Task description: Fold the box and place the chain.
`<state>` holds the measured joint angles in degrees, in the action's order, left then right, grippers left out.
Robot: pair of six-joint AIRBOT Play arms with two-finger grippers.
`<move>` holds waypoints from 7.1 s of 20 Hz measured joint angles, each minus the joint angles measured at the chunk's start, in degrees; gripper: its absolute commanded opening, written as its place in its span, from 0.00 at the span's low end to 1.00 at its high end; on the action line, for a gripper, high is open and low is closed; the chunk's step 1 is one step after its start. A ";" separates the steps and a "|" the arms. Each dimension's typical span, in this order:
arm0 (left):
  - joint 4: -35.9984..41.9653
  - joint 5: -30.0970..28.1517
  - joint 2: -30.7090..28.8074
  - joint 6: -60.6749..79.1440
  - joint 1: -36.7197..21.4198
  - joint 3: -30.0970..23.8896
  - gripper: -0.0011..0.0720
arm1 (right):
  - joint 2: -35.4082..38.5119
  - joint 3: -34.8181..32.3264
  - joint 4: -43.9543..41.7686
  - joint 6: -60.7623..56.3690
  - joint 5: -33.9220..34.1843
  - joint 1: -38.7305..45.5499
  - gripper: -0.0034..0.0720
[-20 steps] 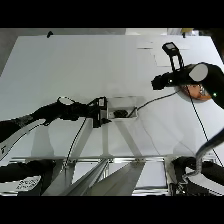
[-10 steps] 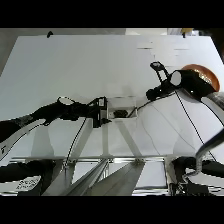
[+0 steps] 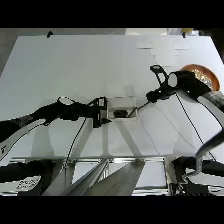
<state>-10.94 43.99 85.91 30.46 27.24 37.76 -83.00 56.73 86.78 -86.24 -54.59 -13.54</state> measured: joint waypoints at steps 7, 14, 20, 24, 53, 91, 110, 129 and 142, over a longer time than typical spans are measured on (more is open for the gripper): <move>0.00 0.00 0.00 0.00 0.00 0.00 0.03 | -1.88 0.02 0.26 -1.42 1.03 -0.02 0.52; 0.00 0.00 0.00 0.00 0.00 0.00 0.03 | -2.36 0.02 0.24 -1.84 2.05 -0.02 0.46; -0.02 -0.02 0.00 0.00 0.00 0.00 0.03 | -2.91 0.02 0.26 -2.03 1.75 -0.02 0.41; -0.02 0.00 0.00 0.00 0.00 0.00 0.03 | -3.41 0.00 0.48 -2.05 1.29 -0.02 0.26; -0.02 0.02 0.00 0.02 0.00 0.00 0.03 | 3.69 -4.55 1.14 -8.81 1.42 -0.04 0.28; 0.00 0.07 0.00 0.00 0.00 0.00 0.03 | 17.25 -5.01 -2.58 -0.79 -3.23 -0.07 0.07; -0.02 0.42 0.00 0.02 0.00 0.00 0.03 | 27.78 -5.03 -21.05 9.14 6.12 -21.97 0.07; -0.02 0.42 0.00 0.00 0.00 0.00 0.03 | 17.07 -4.96 -21.84 10.08 10.14 -23.12 0.56; -0.02 0.42 0.00 0.00 0.00 0.00 0.03 | 22.14 -2.16 -18.29 10.21 6.56 -7.65 0.39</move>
<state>-10.96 44.40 85.91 30.46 27.24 37.76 -60.86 54.57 68.49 -76.03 -48.03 -21.19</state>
